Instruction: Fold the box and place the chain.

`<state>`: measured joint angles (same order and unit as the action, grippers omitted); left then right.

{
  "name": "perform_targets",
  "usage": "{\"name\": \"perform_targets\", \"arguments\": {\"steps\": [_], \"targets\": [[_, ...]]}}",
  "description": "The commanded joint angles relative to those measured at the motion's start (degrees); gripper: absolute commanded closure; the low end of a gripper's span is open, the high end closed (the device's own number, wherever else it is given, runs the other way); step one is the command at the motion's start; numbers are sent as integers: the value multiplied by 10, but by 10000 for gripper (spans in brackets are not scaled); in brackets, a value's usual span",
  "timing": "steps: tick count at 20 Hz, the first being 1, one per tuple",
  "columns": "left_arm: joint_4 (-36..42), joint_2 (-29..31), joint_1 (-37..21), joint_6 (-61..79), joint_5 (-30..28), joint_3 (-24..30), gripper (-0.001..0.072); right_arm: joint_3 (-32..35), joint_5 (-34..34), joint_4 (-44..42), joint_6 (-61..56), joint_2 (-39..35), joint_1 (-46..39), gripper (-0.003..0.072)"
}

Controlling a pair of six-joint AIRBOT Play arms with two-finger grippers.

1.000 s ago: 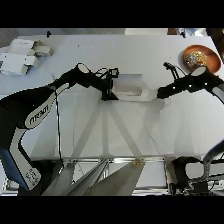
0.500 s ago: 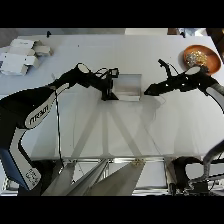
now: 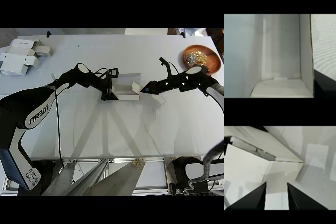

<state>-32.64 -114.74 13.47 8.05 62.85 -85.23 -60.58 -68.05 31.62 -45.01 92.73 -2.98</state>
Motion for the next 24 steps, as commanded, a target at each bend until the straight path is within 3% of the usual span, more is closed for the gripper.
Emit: {"name": "perform_targets", "arguments": {"steps": [1, 5, 7, 19, 20, 22, 24], "targets": [[0, 0, 0, 0, -1, 0, 332, 0, 10, -30, 0, 0, 1, 367], [0, 0, 0, 0, -1, 0, 332, 0, 16, 15, -6, 0, 0, 373], [0, 0, 0, 0, -1, 0, 332, 0, 16, 50, -23, 0, 0, 410], [0, 0, 0, 0, -1, 0, 332, -1, -1, 39, -5, -32, -8, 407], [0, 0, 0, 0, -1, 0, 332, 0, 4, 41, 3, -32, -2, 381], [0, 0, 0, 0, -1, 0, 332, 0, 19, 41, 5, -31, 9, 247], [0, 0, 0, 0, -1, 0, 332, 0, 40, 40, 5, -31, 20, 209]]}}
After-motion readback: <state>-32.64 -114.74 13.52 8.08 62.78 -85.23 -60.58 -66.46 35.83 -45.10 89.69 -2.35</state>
